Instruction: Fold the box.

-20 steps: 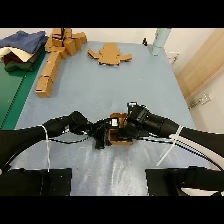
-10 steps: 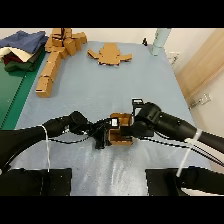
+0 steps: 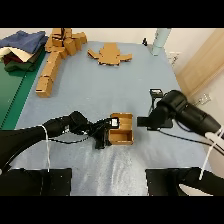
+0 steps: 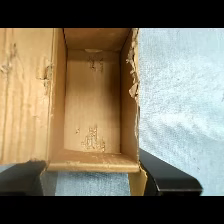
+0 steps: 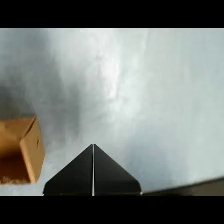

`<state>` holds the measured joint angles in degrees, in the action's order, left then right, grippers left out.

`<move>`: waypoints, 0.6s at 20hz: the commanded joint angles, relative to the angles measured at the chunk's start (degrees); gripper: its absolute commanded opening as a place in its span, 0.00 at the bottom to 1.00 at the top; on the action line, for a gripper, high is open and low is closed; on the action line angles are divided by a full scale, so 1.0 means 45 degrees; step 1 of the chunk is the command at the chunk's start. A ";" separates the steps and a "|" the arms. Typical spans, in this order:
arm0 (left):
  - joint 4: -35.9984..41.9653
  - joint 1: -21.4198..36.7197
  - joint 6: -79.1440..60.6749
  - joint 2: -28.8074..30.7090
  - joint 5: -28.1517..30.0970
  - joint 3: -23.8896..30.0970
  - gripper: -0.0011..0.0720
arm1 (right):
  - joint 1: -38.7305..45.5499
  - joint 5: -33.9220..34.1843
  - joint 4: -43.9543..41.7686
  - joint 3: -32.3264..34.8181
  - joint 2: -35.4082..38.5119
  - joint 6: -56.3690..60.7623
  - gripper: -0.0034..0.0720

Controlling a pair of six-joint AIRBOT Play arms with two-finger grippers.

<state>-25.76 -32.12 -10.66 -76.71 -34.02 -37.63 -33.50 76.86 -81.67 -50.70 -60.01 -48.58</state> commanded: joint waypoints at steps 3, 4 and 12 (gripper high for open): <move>0.0000 0.0010 0.0000 0.0005 0.0000 -0.0010 0.73 | 0.6057 -0.2909 -0.9078 -0.0398 -0.2501 -0.9675 0.05; 0.0000 0.0010 0.0000 0.0005 0.0000 -0.0010 0.73 | 0.6868 -0.2511 -1.1438 -0.0729 -0.3293 -1.1404 0.05; 0.0000 0.0010 0.0000 0.0005 0.0000 -0.0010 0.73 | 0.6135 0.0471 -1.4474 -0.2783 -0.6538 -1.5149 0.05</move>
<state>-25.76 -32.12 -10.66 -76.71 -34.02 -37.63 -4.03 75.90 -141.51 -61.58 -86.76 -109.21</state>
